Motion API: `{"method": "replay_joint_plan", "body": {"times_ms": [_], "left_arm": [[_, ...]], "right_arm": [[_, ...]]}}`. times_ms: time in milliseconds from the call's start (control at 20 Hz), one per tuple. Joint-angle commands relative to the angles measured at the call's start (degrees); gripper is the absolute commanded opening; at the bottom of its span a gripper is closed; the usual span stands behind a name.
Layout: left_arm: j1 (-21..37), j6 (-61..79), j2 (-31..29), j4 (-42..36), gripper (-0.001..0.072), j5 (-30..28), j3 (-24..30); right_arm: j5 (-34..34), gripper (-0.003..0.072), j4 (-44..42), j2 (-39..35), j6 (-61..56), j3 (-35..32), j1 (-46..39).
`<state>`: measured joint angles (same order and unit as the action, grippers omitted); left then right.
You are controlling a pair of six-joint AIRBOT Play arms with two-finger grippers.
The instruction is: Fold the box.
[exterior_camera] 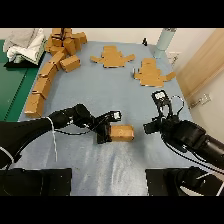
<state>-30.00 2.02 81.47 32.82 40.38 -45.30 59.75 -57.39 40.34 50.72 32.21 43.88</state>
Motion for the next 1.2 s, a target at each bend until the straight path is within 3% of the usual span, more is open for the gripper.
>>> {"method": "replay_joint_plan", "body": {"times_ms": [0,250,550,900,1150], "left_arm": [[0.0,0.0,0.0,-0.2,0.0445,-0.4,-0.1],[0.0,0.0,0.0,-0.2,0.0445,-0.4,-0.1],[0.1,-0.5,-0.1,0.2,0.0445,-0.3,-0.8],[4.2,-2.5,-4.9,0.9,0.0445,1.7,-1.0],[11.7,-16.4,-8.4,12.3,0.0445,2.8,-1.0]], "right_arm": [[-1.2,0.0006,-1.6,3.5,-2.6,0.0,-2.3],[-4.5,0.0006,-3.8,8.2,-3.4,0.0,-2.4],[-5.7,0.0006,-5.2,9.0,-5.6,0.0,-2.4],[-5.7,0.0006,-3.3,9.0,-7.1,0.0,-2.4],[-5.7,0.0006,1.5,9.0,-11.3,0.0,-2.5]]}}
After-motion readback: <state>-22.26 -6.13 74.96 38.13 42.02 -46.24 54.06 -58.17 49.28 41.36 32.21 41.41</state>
